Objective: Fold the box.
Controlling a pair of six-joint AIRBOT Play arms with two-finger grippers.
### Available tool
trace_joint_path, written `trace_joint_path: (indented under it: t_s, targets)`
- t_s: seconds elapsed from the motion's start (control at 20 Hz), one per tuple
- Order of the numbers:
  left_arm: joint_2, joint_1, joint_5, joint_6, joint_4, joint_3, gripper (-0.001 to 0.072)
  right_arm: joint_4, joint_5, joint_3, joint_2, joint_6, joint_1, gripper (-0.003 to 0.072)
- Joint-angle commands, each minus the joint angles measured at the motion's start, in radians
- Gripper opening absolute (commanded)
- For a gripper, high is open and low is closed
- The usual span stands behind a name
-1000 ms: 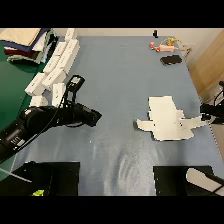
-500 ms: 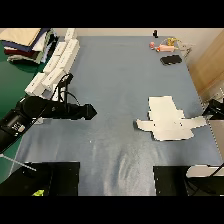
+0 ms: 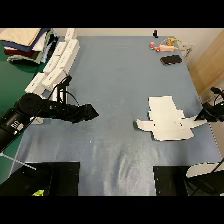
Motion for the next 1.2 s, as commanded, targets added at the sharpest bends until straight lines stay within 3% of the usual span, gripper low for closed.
trace_joint_path:
  t_s: [0.0, 0.1, 0.25, 0.45, 0.7, 0.75, 0.8, 0.85, 1.1, 1.15]
  targets:
    - [0.000, 0.002, -0.010, 0.046, -0.013, 0.001, 0.0515, 0.194, -0.108, 0.001, -0.010, -0.020, 0.039, 0.0001]
    - [0.000, 0.002, -0.007, 0.050, -0.013, 0.001, 0.0515, 0.301, -0.146, 0.000, -0.008, 0.016, 0.096, 0.0001]
    - [-0.001, 0.002, 0.002, 0.050, -0.035, 0.001, 0.0515, 0.344, -0.053, -0.085, 0.079, 0.102, 0.233, 0.0001]
    - [-0.001, 0.030, -0.027, 0.108, -0.032, 0.001, 0.0515, 0.336, 0.147, -0.343, 0.320, 0.233, 0.449, 0.0000]
    - [-0.001, 0.105, -0.155, 0.232, -0.053, 0.001, 0.0514, 0.318, 0.400, -0.674, 0.673, 0.463, 0.666, 0.0002]
    - [-0.001, 0.128, -0.165, 0.240, -0.053, 0.001, 0.0514, 0.308, 0.419, -0.701, 0.701, 0.492, 0.684, 0.0053]
    - [-0.001, 0.154, -0.176, 0.248, -0.052, 0.001, 0.0515, 0.296, 0.419, -0.715, 0.709, 0.507, 0.691, 0.0240]
    - [-0.001, 0.182, -0.186, 0.263, -0.052, 0.001, 0.0515, 0.288, 0.413, -0.720, 0.704, 0.512, 0.694, 0.0337]
    - [0.000, 0.268, -0.206, 0.264, -0.050, 0.001, 0.0516, 0.284, 0.415, -0.719, 0.622, 0.489, 0.694, 0.0334]
    - [0.000, 0.267, -0.207, 0.264, -0.051, 0.001, 0.0515, 0.287, 0.412, -0.719, 0.600, 0.470, 0.694, 0.0294]
